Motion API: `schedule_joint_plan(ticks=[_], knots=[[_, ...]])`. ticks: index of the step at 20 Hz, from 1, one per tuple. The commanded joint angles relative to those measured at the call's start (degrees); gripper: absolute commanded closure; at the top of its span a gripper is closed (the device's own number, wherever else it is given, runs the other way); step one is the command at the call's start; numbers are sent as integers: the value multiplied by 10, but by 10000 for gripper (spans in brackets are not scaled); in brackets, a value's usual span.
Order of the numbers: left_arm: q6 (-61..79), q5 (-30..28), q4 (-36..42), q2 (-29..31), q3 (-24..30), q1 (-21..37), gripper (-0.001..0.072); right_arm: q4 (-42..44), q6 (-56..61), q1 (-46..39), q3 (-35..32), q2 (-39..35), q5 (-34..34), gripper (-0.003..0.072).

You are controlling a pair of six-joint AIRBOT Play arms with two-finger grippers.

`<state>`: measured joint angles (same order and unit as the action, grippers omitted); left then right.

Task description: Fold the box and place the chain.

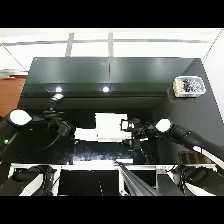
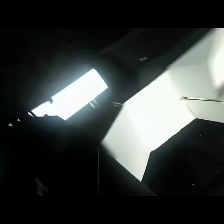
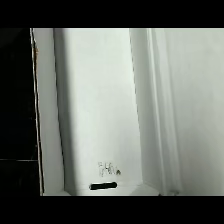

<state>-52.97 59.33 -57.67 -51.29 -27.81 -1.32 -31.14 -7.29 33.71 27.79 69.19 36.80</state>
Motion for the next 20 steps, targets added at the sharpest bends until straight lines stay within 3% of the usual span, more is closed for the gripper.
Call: schedule_joint_plan(ticks=[1,3,6,10,14,15,16,17,20], knots=[[-176,69,-12,-6,21,128,680,0,0,0,0,0,0,164],[-214,57,35,-28,47,149,680,0,0,0,0,0,0,164],[-176,58,122,-77,68,132,678,0,0,0,0,0,0,164],[-135,30,166,-134,67,57,680,0,0,0,0,0,0,164],[-132,-20,183,-154,66,-26,677,0,0,0,0,0,0,164],[-132,-25,183,-154,66,-36,593,0,0,0,0,0,0,164],[-132,-26,180,-153,64,-40,261,0,0,0,0,0,0,164],[-132,-22,171,-153,59,-40,5,0,0,0,0,0,0,164],[-132,20,147,-153,27,-40,0,0,0,0,0,0,0,164]])
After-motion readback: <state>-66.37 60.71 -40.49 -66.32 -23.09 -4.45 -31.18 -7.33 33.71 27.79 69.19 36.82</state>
